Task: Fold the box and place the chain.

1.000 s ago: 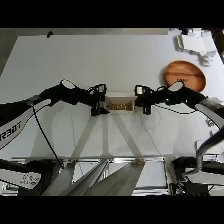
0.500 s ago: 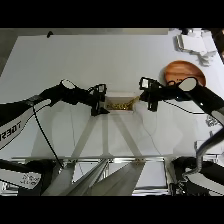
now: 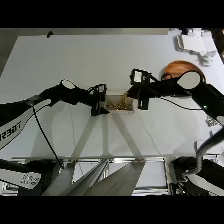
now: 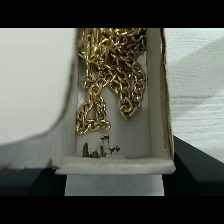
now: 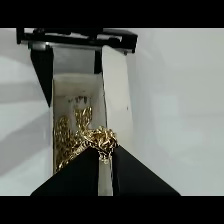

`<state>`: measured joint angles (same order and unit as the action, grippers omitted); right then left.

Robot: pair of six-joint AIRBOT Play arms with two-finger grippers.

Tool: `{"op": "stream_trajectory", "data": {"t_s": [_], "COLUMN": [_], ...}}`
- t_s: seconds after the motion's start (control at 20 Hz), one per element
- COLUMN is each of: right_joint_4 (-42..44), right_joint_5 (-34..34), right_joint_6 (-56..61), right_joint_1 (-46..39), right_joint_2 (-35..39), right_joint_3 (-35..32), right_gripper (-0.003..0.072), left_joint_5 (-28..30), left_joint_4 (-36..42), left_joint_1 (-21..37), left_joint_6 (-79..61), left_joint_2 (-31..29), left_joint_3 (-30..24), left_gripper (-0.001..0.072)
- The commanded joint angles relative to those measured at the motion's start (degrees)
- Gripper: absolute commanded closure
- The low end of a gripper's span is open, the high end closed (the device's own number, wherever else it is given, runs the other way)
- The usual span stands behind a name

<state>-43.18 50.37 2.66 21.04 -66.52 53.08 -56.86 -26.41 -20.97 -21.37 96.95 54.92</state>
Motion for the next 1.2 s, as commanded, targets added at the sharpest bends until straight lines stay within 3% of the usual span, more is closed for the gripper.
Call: {"op": "stream_trajectory", "data": {"t_s": [0.0, 0.15, 0.25, 0.3, 0.45, 0.65, 1.0, 1.15], "right_joint_4": [0.3, 0.1, -0.1, -0.7, -3.8, -4.3, 3.0, 2.9], "right_joint_5": [-2.4, -1.5, -1.0, 0.0, 3.7, 6.1, 24.9, 24.9], "right_joint_6": [3.4, 3.8, 6.5, 7.8, 11.5, 23.0, 18.1, 13.5], "right_joint_1": [2.6, 2.7, 2.7, 2.7, 2.5, 0.7, -2.0, -1.4], "right_joint_2": [-1.8, -4.1, -4.2, -4.2, -5.3, -12.2, -24.7, -24.0], "right_joint_3": [0.9, 0.9, 1.4, 2.4, 7.2, 14.4, 16.5, 16.5], "right_gripper": [0.0671, 0.0643, 0.0318, 0.0291, 0.0292, 0.0354, 0.033, 0.033], "left_joint_5": [0.0, 0.0, 0.0, 0.0, 0.0, 0.0, 0.0, 0.0], "left_joint_4": [0.0, 0.0, 0.0, 0.0, 0.0, 0.0, 0.0, 0.0], "left_joint_1": [0.0, 0.0, 0.0, 0.0, 0.0, 0.0, 0.0, 0.0], "left_joint_6": [0.0, 0.0, 0.0, 0.0, 0.0, 0.0, 0.0, 0.0], "left_joint_2": [0.0, 0.0, 0.0, 0.0, 0.0, 0.0, 0.0, 0.0], "left_joint_3": [0.0, 0.0, 0.0, 0.0, 0.0, 0.0, 0.0, 0.0], "left_gripper": [0.0632, 0.0632, 0.0632, 0.0632, 0.0632, 0.0632, 0.0632, 0.0632]}}
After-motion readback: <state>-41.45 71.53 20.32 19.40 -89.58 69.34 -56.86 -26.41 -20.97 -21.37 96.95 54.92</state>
